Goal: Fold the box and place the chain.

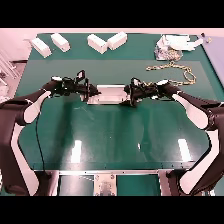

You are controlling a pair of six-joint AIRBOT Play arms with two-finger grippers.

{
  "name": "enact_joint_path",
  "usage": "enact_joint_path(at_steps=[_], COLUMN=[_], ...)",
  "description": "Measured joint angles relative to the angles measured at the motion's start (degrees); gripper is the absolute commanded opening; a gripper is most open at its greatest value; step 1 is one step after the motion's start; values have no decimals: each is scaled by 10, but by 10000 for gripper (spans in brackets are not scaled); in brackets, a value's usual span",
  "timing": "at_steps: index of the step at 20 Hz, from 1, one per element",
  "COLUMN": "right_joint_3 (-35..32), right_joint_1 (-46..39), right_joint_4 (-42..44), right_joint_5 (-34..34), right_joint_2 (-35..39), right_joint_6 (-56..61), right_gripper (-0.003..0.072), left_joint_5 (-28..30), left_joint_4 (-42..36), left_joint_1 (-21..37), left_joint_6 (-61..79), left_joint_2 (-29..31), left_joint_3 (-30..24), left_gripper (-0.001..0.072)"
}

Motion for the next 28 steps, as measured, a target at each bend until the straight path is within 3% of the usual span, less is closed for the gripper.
enact_joint_path(at_steps=[22, 23, 28], right_joint_3=[48, 51, 57], right_joint_1=[-5, -5, -5], right_joint_4=[1, -4, -19], right_joint_5=[55, 57, 64], right_joint_2=[-40, -41, -43], right_joint_6=[23, 25, 31], right_gripper=[690, 649, 640], left_joint_5=[0, 0, 0], left_joint_4=[0, 0, 0], left_joint_1=[0, 0, 0], left_joint_6=[0, 0, 0], left_joint_2=[0, 0, 0], left_joint_3=[0, 0, 0], left_gripper=[19, 19, 19])
